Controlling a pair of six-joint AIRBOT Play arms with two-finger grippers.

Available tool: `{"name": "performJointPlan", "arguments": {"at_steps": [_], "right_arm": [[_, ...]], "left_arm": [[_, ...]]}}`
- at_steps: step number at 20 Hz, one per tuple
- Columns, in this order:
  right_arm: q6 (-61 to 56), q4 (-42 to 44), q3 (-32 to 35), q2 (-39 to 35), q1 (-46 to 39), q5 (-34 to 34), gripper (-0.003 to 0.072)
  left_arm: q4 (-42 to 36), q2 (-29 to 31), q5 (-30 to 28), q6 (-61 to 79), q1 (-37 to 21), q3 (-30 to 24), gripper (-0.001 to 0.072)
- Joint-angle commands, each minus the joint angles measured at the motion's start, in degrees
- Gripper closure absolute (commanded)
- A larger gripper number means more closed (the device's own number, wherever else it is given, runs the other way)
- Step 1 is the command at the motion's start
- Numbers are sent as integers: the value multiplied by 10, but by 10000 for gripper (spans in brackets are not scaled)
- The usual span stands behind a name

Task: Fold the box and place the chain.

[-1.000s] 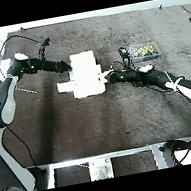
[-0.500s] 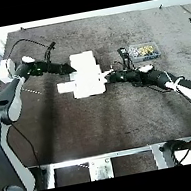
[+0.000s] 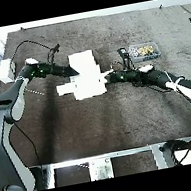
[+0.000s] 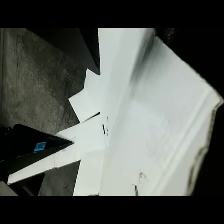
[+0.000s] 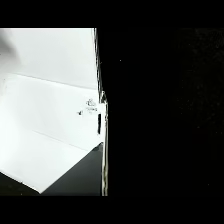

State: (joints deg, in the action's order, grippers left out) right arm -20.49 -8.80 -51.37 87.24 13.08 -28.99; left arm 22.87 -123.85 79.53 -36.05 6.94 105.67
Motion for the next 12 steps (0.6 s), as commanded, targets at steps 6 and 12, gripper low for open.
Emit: {"name": "performJointPlan", "arguments": {"at_steps": [6, 12], "right_arm": [[0, -4, -1, 0, -1, 4, 678], [3, -32, -1, -19, -50, -20, 431]], "left_arm": [[16, 0, 19, 30, 0, 0, 699], [19, 0, 22, 161, 0, 0, 701]]}}
